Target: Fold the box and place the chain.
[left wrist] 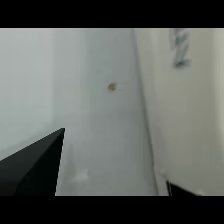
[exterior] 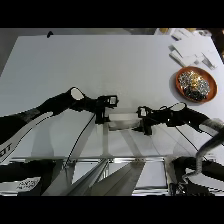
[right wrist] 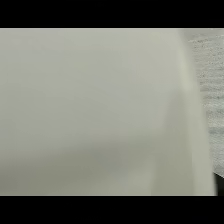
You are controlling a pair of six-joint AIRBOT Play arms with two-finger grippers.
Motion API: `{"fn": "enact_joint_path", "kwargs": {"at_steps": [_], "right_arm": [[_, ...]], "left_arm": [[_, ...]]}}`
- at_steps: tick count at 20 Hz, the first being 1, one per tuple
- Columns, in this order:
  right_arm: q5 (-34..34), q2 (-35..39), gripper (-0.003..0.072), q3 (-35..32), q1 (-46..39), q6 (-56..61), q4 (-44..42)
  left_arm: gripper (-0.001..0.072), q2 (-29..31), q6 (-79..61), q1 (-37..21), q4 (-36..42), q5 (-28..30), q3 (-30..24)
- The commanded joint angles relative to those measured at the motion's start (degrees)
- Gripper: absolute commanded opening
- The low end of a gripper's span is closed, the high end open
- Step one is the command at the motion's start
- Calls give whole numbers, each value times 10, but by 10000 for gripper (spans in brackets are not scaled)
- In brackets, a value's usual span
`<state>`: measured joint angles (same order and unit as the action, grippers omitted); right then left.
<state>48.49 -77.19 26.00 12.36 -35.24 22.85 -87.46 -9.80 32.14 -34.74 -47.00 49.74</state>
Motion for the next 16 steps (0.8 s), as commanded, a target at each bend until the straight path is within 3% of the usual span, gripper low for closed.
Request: {"fn": "enact_joint_path", "kwargs": {"at_steps": [1, 5, 9, 10, 11, 12, 14, 16], "right_arm": [[-5, 0, 297, 1, 0, 3, -4], [-2, 0, 297, 1, 0, 3, -3], [1, 0, 297, 1, 0, 3, -3], [1, 0, 297, 1, 0, 3, -4], [1, 0, 297, 1, 0, 3, -3], [1, 0, 297, 1, 0, 3, -3], [1, 0, 297, 1, 0, 3, -3], [1, 0, 297, 1, 0, 3, -3]], "left_arm": [[687, 28, 16, -1, -18, -3, 0], [687, 85, 155, -5, -167, -10, 0], [683, 174, 337, -6, -320, -67, 0], [589, 199, 365, -5, -321, -89, 0], [323, 219, 386, -2, -316, -110, 0], [3, 237, 394, 6, -315, -139, 0], [4, 254, 400, 31, -304, -176, 0], [4, 254, 398, 70, -267, -175, 0]]}}
